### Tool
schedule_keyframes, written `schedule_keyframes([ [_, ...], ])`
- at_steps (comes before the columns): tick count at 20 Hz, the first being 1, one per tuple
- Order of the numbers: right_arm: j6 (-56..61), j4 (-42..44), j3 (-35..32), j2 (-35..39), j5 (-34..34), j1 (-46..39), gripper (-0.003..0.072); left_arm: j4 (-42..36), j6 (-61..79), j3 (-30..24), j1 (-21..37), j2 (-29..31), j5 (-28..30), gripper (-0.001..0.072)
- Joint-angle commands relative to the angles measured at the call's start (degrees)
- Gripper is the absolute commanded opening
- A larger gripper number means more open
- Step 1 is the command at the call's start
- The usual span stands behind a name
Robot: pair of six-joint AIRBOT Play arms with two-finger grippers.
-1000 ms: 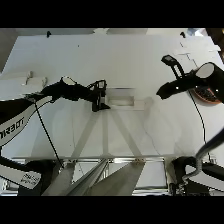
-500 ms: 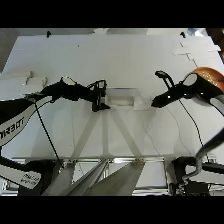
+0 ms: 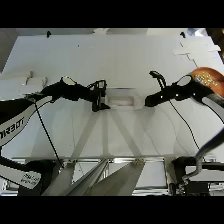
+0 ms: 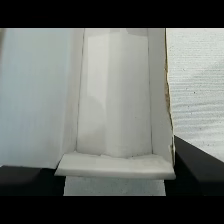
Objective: Fold the box and place the chain.
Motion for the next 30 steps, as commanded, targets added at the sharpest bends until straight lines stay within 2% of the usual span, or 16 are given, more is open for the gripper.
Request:
schedule_keyframes([
  [1, -1.8, 3.9, 0.0, -0.3, 2.0, 0.1, 0.0003, 0.0, 0.0, 0.0, 0.0, 0.0, 0.0, 0.0328],
  [5, -4.8, 10.7, 0.0, -0.3, 5.3, 0.1, 0.0012, 0.0, 0.0, 0.0, 0.0, 0.0, 0.0, 0.0328],
  [7, -6.0, 13.9, 0.0, -0.3, 6.3, 0.1, 0.0058, 0.0, 0.0, 0.0, 0.0, 0.0, 0.0, 0.0328],
  [8, -6.2, 14.7, 0.0, -0.3, 6.6, 0.1, 0.0058, 0.0, 0.0, 0.0, 0.0, 0.0, 0.0, 0.0328],
  [11, -7.2, 15.0, 0.0, -0.3, 8.2, 0.1, 0.0062, 0.0, 0.0, 0.0, 0.0, 0.0, 0.0, 0.0328],
  [13, -7.5, 15.4, 0.0, -0.3, 9.2, 0.1, 0.0121, 0.0, 0.0, 0.0, 0.0, 0.0, 0.0, 0.0328],
  [16, -7.7, 15.5, 0.0, -0.3, 9.3, 0.1, 0.0128, 0.0, 0.0, 0.0, 0.0, 0.0, 0.0, 0.0328],
  [18, -8.7, 15.8, 0.0, -0.3, 9.6, 0.2, 0.0198, 0.0, 0.0, 0.0, 0.0, 0.0, 0.0, 0.0328],
  [19, -8.7, 15.8, 0.0, -0.3, 9.5, 0.3, 0.0198, 0.0, 0.0, 0.0, 0.0, 0.0, 0.0, 0.0328],
  [22, -8.7, 15.3, 0.0, -0.3, 7.8, 0.9, 0.0199, 0.0, 0.0, 0.0, 0.0, 0.0, 0.0, 0.0328],
  [23, -8.7, 15.3, 0.0, -0.3, 6.7, 1.2, 0.0243, 0.0, 0.0, 0.0, 0.0, 0.0, 0.0, 0.0328],
  [24, -8.7, 15.3, 0.0, -0.3, 5.2, 1.7, 0.0362, 0.0, 0.0, 0.0, 0.0, 0.0, 0.0, 0.0328],
  [26, -8.7, 15.3, 0.0, -0.3, 2.6, 2.8, 0.0409, 0.0, 0.0, 0.0, 0.0, 0.0, 0.0, 0.0328],
  [30, -7.7, 14.4, 0.0, -0.3, -1.6, 4.9, 0.0415, 0.0, 0.0, 0.0, 0.0, 0.0, 0.0, 0.0328],
])
